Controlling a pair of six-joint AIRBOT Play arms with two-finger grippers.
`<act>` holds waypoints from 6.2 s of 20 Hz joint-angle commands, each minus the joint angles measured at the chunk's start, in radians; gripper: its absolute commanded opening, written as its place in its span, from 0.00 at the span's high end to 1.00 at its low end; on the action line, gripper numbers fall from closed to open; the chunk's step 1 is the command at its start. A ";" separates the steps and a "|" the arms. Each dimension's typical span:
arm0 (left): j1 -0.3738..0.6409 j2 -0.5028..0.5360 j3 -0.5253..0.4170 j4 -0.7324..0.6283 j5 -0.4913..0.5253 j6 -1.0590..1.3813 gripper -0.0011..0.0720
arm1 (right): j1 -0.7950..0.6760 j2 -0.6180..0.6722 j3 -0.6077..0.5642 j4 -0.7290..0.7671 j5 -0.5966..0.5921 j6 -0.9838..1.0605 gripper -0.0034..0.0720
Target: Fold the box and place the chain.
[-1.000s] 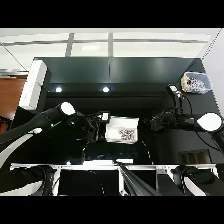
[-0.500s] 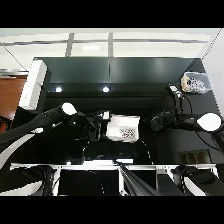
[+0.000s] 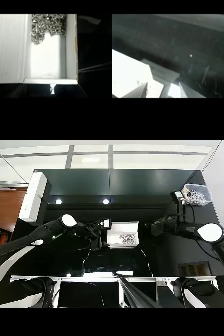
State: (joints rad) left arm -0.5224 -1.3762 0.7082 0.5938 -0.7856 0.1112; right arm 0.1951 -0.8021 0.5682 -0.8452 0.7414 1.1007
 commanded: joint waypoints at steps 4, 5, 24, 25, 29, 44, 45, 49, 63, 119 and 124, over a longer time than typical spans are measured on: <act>0.001 -0.001 0.000 0.003 0.008 -0.007 0.38 | 0.006 -0.166 0.206 0.006 -0.005 0.000 0.02; 0.001 -0.001 0.000 0.003 0.008 -0.007 0.38 | 0.014 -0.209 0.249 0.006 -0.005 -0.009 0.02; 0.001 -0.033 0.001 0.000 -0.004 -0.007 0.38 | 0.156 -0.390 0.360 -0.069 0.321 -0.628 0.04; 0.001 -0.033 0.001 0.000 -0.004 -0.007 0.38 | 0.156 -0.390 0.360 -0.063 0.333 -0.630 0.04; 0.001 -0.033 0.001 0.000 -0.004 -0.007 0.38 | 0.156 -0.390 0.360 -0.054 0.359 -0.633 0.04; 0.001 -0.033 0.005 -0.008 -0.030 -0.011 0.38 | 0.205 -0.391 0.352 -0.042 0.345 -0.691 0.07; 0.001 -0.033 0.005 -0.008 -0.030 -0.011 0.38 | 0.205 -0.391 0.346 -0.050 0.343 -0.691 0.07; 0.001 -0.033 0.005 -0.008 -0.030 -0.011 0.38 | 0.205 -0.391 0.336 -0.072 0.343 -0.691 0.07; 0.001 -0.033 0.005 -0.008 -0.030 -0.011 0.38 | 0.205 -0.391 0.311 -0.054 0.328 -0.705 0.36; 0.001 -0.033 0.005 -0.008 -0.031 -0.011 0.38 | 0.212 -0.373 0.270 -0.048 0.336 -0.704 0.58; 0.001 -0.033 0.005 -0.008 -0.031 -0.011 0.38 | 0.212 -0.373 0.261 -0.047 0.337 -0.699 0.58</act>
State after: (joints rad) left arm -0.5217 -1.4097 0.7124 0.5858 -0.8165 0.1005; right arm 0.4068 -1.1748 0.8352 -0.8928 1.0756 0.3977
